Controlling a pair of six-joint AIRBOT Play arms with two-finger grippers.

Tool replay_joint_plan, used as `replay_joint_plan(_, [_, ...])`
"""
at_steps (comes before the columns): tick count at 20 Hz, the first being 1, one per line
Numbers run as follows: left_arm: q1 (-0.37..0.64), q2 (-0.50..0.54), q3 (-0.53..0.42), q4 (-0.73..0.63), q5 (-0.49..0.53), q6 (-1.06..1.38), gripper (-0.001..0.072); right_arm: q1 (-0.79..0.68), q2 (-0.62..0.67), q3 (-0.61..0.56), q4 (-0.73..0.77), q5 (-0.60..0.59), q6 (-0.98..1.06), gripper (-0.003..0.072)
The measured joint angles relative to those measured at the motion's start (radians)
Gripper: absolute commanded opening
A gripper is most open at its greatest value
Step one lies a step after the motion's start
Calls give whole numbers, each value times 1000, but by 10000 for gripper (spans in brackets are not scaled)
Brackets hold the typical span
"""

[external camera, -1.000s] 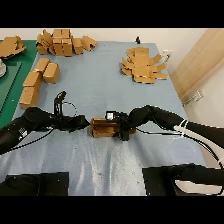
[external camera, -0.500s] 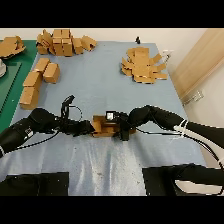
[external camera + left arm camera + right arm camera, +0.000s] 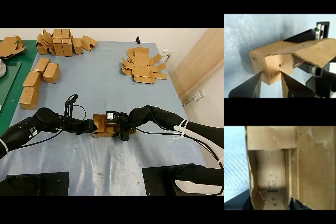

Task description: Fold the box.

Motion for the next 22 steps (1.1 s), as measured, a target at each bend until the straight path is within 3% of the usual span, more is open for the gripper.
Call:
replay_joint_plan(10, [-96,-1,63,321,-10,-344,371,0,0,0,0,0,0,540])
replay_joint_plan(22, [-127,-1,76,360,87,-432,394,0,0,0,0,0,0,540])
